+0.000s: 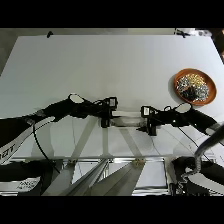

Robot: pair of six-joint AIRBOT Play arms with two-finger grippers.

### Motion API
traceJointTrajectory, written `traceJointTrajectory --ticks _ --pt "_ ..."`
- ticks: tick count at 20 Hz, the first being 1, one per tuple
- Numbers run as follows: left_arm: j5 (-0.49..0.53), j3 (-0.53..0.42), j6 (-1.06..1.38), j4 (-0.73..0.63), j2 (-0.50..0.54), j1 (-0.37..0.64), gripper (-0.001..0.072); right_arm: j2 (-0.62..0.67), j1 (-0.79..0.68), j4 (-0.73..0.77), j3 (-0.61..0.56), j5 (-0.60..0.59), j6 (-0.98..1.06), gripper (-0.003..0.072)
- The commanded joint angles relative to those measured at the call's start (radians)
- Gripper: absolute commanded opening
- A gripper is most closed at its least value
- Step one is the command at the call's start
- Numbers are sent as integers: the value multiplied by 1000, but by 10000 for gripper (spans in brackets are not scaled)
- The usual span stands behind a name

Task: Fold the box and place the chain.

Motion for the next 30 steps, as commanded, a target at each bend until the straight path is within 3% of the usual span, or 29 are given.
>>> traceJointTrajectory --ticks 1,30 --pt "1 0 0 0 1 0 12 -1 1 -27 0 0 -1 393" --pt "24 0 0 -1 1 0 12 0 1 -15 0 -7 7 411"
